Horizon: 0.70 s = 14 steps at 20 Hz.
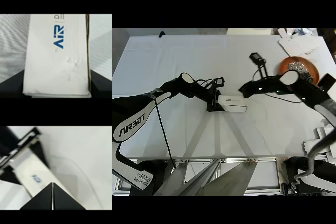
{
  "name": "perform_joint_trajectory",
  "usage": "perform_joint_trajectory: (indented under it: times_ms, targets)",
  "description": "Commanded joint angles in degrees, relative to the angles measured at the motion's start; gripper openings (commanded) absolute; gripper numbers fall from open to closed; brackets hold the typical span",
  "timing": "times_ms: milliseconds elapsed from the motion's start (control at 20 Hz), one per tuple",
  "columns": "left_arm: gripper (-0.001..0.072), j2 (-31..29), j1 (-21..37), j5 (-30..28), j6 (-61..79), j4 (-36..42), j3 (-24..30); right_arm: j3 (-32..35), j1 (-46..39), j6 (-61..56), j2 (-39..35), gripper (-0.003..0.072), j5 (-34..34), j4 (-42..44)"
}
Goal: Fold the box and place the chain.
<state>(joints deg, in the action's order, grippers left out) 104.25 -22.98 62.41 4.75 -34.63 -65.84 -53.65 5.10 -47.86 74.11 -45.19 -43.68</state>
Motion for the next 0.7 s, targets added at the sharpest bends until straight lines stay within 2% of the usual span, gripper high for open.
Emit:
perform_joint_trajectory:
  times_ms: [0, 250, 500, 650]
  targets:
    - [0.0207, 0.0, 0.0, 0.0, 0.1, -0.1, 0.0, 0.0, -7.6, -1.9, -4.2, 0.0015, -2.2, -8.7]
    - [0.0207, 0.0, 0.0, 0.0, 0.1, -0.1, 0.0, 0.0, -15.4, -2.1, -4.6, 0.0015, -6.8, -13.6]
    - [0.0207, 0.0, 0.0, -0.7, 0.1, 1.2, 0.0, 0.0, -16.5, -17.4, -4.6, 0.0015, -7.2, -33.9]
    - [0.0207, 0.0, -0.1, -0.1, 0.1, 2.1, 0.0, 0.0, -16.5, -18.1, -4.6, 0.0016, -7.8, -35.5]
